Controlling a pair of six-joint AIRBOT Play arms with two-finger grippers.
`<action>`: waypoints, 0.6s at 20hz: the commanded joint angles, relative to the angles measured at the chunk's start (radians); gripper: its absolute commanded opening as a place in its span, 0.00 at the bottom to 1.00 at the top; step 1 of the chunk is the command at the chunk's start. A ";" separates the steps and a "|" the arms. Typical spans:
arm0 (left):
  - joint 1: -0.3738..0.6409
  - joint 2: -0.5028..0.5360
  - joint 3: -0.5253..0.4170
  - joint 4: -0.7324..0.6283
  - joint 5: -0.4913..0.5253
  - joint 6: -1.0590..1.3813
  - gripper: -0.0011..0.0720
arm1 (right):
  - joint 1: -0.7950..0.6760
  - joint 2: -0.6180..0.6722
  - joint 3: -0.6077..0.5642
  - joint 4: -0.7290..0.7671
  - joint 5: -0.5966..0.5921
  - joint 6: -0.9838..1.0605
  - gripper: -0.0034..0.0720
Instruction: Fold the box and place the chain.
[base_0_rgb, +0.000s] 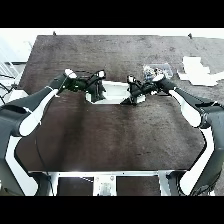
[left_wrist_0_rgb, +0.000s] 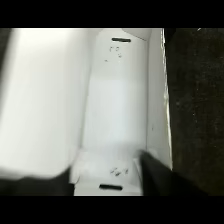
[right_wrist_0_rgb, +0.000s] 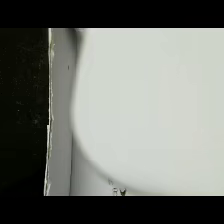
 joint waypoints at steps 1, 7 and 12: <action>0.042 0.016 0.001 -0.003 -0.079 -0.015 0.57 | 0.000 -0.001 0.000 0.000 0.000 0.000 0.75; 0.105 0.016 0.002 -0.016 -0.211 -0.079 0.04 | 0.000 -0.001 0.000 0.000 0.000 0.000 0.75; 0.111 0.063 0.021 -0.039 -0.174 -0.353 0.03 | 0.000 -0.001 0.000 0.000 0.000 0.000 0.75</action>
